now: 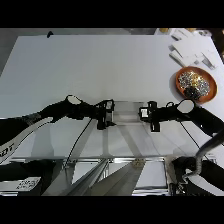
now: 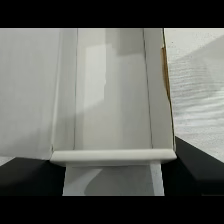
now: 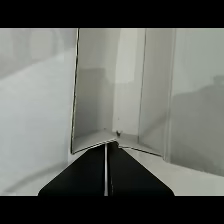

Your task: Fold the box and place the chain.

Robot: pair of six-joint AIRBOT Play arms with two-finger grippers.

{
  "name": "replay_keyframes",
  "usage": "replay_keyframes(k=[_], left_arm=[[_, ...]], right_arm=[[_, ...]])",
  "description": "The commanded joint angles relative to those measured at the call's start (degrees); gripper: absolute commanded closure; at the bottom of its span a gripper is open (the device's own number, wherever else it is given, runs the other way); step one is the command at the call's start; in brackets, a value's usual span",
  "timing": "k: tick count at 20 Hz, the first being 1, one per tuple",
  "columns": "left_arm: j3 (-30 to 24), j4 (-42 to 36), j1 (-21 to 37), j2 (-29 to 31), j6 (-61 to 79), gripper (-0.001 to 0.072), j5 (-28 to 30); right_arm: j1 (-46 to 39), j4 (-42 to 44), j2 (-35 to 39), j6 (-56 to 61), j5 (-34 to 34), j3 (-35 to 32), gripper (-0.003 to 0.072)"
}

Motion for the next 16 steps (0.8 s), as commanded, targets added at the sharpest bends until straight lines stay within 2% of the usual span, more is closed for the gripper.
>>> replay_keyframes(k=[1, 3, 5, 6, 7, 10, 11, 13, 15, 16], left_arm=[[0.00, -0.04, 0.02, 0.02, 0.02, 0.0502, -0.20], [0.00, -0.04, 0.02, 0.02, 0.02, 0.0502, -0.20], [0.00, -0.04, 0.02, 0.02, 0.02, 0.0502, -0.20], [0.00, -0.02, 0.02, 0.02, 0.00, 0.0502, -0.20], [0.00, -0.04, 0.02, 0.02, 0.02, 0.0502, -0.20], [0.00, -0.04, 0.02, 0.02, 0.00, 0.0502, -0.20], [0.00, -0.04, 0.02, 0.02, 0.00, 0.0502, -0.20], [0.00, -0.04, 0.02, 0.02, 0.02, 0.0502, -0.20], [0.00, -0.04, 0.02, 0.02, 0.02, 0.0502, -0.20], [0.00, -0.04, 0.02, 0.02, 0.00, 0.0502, -0.20]], right_arm=[[0.07, 6.80, -1.55, -5.46, -0.11, -0.98, 0.0639], [0.07, 9.99, -2.93, -6.67, -0.28, -1.38, 0.0499], [0.07, 11.17, -3.80, -6.67, -0.33, -1.38, 0.0437], [0.07, 11.15, -3.91, -6.64, -0.31, -1.38, 0.0359], [0.07, 11.13, -3.80, -6.58, -0.31, -1.38, 0.0325], [0.07, 7.96, -2.36, -0.79, -0.22, -1.38, 0.0329], [0.07, 5.01, -1.36, 4.35, -0.13, -1.38, 0.0375], [0.07, -0.52, 1.70, 20.68, -0.04, -1.40, 0.0536], [0.07, -4.59, 5.70, 33.29, -1.03, -1.38, 0.0537], [0.07, -6.10, 7.85, 35.78, -1.88, -1.38, 0.0589]])
